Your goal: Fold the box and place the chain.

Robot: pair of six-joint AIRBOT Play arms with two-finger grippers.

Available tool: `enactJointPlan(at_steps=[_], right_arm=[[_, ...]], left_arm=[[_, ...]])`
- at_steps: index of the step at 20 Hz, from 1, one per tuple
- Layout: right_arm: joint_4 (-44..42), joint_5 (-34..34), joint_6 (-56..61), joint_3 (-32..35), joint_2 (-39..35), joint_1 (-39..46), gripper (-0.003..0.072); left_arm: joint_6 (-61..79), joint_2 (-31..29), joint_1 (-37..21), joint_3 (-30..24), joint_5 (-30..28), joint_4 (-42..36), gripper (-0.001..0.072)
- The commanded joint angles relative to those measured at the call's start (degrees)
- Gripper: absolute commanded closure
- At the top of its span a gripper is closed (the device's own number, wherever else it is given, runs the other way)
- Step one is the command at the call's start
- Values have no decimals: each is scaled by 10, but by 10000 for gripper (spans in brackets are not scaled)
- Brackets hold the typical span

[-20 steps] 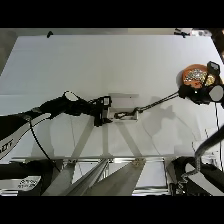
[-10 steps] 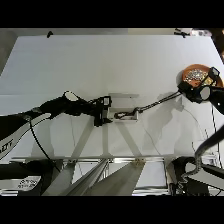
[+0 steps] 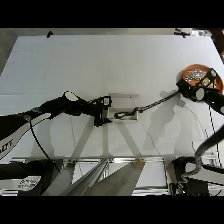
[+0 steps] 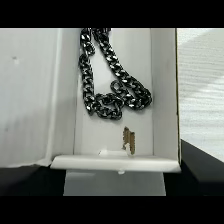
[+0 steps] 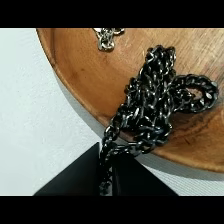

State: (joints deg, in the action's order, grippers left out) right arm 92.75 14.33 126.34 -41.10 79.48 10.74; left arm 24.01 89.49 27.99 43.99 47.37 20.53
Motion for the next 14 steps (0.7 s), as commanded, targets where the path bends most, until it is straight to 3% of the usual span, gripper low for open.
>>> enactJointPlan(at_steps=[1, 7, 14], right_arm=[[0, -8, -8, 0, 2, 0, 667], [0, 60, -65, 0, -46, -2, 668], [0, 197, -219, 0, -256, -69, 668]], left_arm=[[0, 0, 0, 0, 0, 0, 395], [0, 0, 0, 0, 0, 0, 395], [0, 0, 0, 0, 0, 0, 395]])
